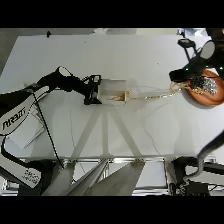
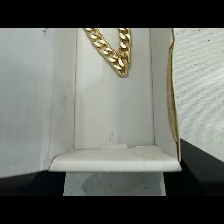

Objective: Fold the box and place the chain.

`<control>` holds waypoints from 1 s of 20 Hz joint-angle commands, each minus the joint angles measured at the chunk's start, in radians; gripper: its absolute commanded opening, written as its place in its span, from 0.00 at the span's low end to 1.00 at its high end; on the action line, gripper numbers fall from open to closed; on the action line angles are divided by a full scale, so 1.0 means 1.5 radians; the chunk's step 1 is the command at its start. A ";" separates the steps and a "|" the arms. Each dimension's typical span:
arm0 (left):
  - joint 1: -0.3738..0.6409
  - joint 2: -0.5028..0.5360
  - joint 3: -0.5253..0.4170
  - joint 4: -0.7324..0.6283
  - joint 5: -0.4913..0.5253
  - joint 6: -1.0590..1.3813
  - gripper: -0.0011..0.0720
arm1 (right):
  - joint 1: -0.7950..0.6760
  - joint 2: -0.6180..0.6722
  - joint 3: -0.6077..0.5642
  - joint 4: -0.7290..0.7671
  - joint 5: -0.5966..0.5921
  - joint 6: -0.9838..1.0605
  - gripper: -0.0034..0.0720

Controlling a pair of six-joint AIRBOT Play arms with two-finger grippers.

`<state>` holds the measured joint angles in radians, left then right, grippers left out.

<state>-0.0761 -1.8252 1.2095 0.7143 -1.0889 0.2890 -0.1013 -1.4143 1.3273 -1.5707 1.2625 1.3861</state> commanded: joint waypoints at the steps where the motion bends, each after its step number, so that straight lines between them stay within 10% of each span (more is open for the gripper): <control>1: 0.000 0.000 0.000 0.000 0.000 0.000 0.46 | 0.119 0.013 0.000 0.001 0.022 0.001 0.05; 20: 0.000 0.000 0.000 0.000 0.000 0.000 0.46 | 0.388 -0.115 0.000 0.189 -0.315 0.075 0.05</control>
<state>-0.0761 -1.8252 1.2095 0.7139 -1.0889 0.2886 0.4633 -1.5166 1.3270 -1.3121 0.8341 1.4921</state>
